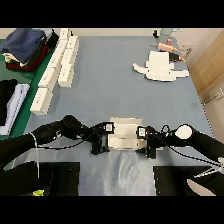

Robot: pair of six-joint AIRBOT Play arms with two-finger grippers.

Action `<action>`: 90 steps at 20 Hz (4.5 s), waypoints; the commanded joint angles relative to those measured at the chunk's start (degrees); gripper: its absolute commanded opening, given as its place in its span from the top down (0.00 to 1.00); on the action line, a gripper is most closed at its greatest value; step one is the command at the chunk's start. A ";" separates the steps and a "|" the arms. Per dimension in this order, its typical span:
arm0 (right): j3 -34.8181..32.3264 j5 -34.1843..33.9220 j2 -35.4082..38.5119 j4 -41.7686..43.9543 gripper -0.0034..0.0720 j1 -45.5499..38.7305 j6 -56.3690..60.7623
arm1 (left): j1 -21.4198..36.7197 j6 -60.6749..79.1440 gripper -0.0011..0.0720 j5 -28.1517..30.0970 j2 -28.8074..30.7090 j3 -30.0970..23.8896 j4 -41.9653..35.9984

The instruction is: Fold the box.

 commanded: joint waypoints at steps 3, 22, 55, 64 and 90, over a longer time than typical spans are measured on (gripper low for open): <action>0.04 0.02 0.00 0.02 0.16 -0.02 0.02 | -2.95 -5.27 0.05 2.95 -1.25 1.07 3.93; 0.04 0.02 0.00 0.02 0.16 -0.02 0.02 | -2.80 -6.47 0.15 2.19 -1.46 1.31 4.04; 0.04 0.02 0.00 0.02 0.16 -0.02 0.02 | -2.54 -4.35 0.27 1.86 -1.20 1.16 1.46; 0.04 0.02 0.00 0.02 0.16 -0.02 0.02 | -2.54 -4.83 0.27 1.84 -1.18 1.18 1.44; 0.52 6.51 14.29 -12.50 0.00 -0.04 13.27 | -2.54 -4.83 0.27 1.79 -1.18 1.18 1.44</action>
